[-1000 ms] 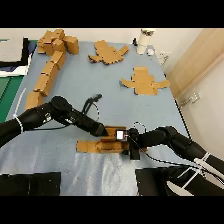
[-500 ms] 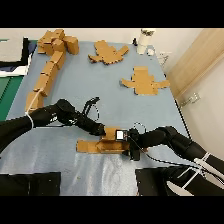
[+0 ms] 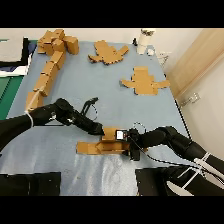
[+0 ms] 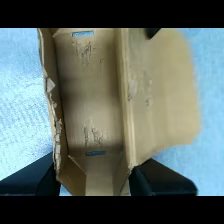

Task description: Fold the box.

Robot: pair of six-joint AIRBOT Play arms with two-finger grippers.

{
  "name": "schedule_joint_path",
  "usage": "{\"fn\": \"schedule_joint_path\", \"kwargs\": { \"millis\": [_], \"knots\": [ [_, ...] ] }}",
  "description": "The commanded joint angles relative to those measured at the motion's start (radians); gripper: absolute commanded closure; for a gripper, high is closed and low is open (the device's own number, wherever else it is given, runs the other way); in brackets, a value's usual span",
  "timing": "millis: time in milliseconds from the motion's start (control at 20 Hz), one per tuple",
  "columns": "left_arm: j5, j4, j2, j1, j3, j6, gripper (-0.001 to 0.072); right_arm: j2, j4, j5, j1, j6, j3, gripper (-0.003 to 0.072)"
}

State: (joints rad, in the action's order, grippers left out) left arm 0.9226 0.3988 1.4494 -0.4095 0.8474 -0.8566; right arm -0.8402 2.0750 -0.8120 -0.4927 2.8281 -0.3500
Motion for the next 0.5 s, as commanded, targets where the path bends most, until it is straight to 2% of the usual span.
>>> {"fn": "schedule_joint_path", "kwargs": {
  "millis": [0, 200, 450],
  "knots": [
    [0.013, -0.003, -0.081, 0.068, 0.000, 0.081, 0.0701, 0.000, 0.000, 0.000, 0.001, 0.000, 0.000, 0.0171],
    [0.030, 0.047, -0.254, 0.084, -0.011, 0.211, 0.0703, 0.000, 0.000, 0.000, 0.001, 0.000, 0.000, 0.0171],
    [0.061, 0.064, -0.436, 0.048, -0.079, 0.266, 0.0700, 0.000, 0.000, 0.000, 0.001, 0.000, 0.000, 0.0171]
  ]
}}
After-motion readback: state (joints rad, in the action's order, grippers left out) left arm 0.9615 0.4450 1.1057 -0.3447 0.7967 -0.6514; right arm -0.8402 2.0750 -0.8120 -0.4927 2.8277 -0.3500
